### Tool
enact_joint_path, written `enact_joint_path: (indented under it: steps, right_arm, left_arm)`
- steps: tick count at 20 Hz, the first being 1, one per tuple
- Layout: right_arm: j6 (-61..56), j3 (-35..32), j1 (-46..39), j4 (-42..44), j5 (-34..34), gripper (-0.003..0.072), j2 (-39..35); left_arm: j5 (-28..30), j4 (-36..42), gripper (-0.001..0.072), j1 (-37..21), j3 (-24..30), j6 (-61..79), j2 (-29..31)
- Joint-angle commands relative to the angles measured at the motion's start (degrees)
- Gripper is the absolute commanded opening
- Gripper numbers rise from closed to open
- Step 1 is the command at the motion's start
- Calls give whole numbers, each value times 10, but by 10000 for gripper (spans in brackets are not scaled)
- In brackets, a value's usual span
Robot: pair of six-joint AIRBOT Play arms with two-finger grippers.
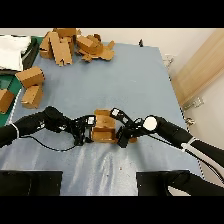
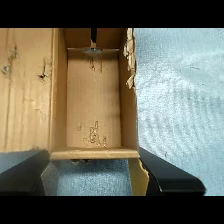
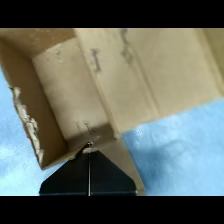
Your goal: Fold the box.
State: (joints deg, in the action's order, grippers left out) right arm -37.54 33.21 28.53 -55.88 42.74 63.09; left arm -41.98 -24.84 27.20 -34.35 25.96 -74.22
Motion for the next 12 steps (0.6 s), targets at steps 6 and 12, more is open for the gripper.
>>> enact_joint_path:
  steps: [6,12]
  right_arm:
    - [-244,0,-80,-122,61,3,-129]
    - [-594,-27,-201,-298,66,2,-123]
  left_arm:
    - [0,0,451,0,-1,0,0]
    - [0,0,451,0,-1,0,0]
